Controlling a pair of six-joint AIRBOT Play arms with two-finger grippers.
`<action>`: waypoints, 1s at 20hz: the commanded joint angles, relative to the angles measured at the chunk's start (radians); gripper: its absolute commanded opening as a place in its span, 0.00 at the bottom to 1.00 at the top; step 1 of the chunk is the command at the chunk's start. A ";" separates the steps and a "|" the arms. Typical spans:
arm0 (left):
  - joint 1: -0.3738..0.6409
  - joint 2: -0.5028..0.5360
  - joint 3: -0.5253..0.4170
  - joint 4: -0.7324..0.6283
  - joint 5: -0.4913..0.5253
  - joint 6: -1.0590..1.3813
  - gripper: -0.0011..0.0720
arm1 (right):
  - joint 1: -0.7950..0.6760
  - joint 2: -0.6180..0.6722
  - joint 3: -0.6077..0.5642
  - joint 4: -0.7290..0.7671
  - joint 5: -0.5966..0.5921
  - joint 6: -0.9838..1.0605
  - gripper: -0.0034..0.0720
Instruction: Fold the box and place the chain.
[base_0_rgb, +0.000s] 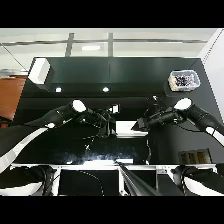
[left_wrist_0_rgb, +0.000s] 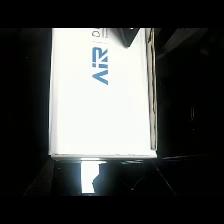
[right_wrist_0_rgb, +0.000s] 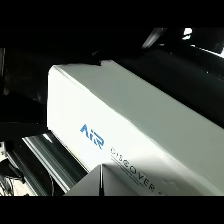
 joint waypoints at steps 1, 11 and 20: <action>-0.001 -0.001 0.000 0.000 0.000 0.000 0.70 | -0.006 0.008 0.003 0.014 0.013 -0.028 0.08; 0.002 0.103 0.008 0.132 -0.047 -0.074 0.99 | -0.369 0.285 0.154 0.029 0.169 -0.051 0.09; -0.056 0.220 0.072 0.205 -0.017 -0.374 0.98 | -0.572 0.300 0.154 0.029 0.179 -0.072 0.09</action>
